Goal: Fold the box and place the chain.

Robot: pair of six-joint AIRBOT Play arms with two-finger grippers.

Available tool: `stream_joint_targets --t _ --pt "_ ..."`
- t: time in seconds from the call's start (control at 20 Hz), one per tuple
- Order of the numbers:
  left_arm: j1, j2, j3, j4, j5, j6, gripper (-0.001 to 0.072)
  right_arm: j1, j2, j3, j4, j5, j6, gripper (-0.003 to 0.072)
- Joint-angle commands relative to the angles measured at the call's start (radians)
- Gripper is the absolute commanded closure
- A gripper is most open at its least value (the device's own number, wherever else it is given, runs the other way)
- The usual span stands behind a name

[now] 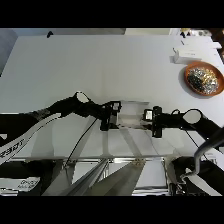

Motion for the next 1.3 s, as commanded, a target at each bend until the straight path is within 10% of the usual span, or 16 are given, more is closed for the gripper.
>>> stream_joint_targets --t 0.0,0.25,0.3,0.45,0.85,1.25 --pt "-0.001 0.0 0.0 -0.001 0.002 -0.001 0.0537 0.019 -0.03 -0.001 0.024 0.002 -0.009 0.0198" --pt "-0.001 0.0 0.0 -0.001 0.002 -0.001 0.0537 0.018 -0.037 -0.001 0.021 0.002 -0.002 0.0094" --pt "-0.001 0.0 0.0 -0.001 0.002 -0.001 0.0537 0.018 -0.034 0.0 0.02 0.003 0.019 0.0149" --pt "-0.001 0.0 0.0 -0.001 0.002 -0.001 0.0537 0.017 0.031 0.0 -0.056 0.003 0.246 0.0668" --pt "-0.001 0.0 0.0 -0.001 0.002 -0.001 0.0537 -0.276 0.258 0.029 -0.196 0.092 1.067 0.0666" --pt "-0.001 0.0 0.0 -0.001 0.001 -0.001 0.0537 -0.418 0.119 0.028 -0.37 0.159 1.509 0.0666"
